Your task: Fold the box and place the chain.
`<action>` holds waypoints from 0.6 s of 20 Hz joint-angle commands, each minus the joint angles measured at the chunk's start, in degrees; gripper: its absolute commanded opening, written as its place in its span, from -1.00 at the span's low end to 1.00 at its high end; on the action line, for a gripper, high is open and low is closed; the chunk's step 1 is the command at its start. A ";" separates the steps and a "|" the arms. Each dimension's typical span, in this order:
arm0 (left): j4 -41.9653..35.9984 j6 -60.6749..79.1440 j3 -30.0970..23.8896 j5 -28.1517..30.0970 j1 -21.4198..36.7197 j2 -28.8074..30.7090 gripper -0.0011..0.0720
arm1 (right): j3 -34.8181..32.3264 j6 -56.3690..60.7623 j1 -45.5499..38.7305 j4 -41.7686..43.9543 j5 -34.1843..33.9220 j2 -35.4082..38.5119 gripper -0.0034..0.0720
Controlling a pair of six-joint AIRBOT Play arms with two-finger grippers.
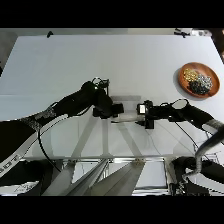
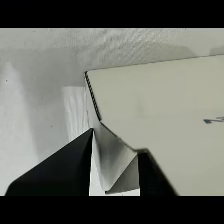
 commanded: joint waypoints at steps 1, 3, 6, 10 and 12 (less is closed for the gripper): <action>1.79 -0.81 0.04 0.17 -0.35 -0.24 -0.23 | 0.00 0.00 0.00 0.00 0.09 0.02 0.36; 2.27 -0.81 0.04 0.17 -0.63 -0.83 -0.22 | 0.00 0.00 0.00 0.00 0.09 0.02 0.36; 2.82 -0.81 0.04 0.11 -1.16 -1.99 -0.22 | 0.00 0.00 0.00 0.00 0.09 0.02 0.36; 5.27 -0.81 0.04 0.07 -1.88 -2.40 -0.23 | 0.00 0.00 0.00 0.00 0.07 0.02 0.36; 5.62 -1.05 0.04 -1.16 -1.95 -2.40 -0.39 | 0.00 0.00 0.00 0.00 0.09 0.02 0.36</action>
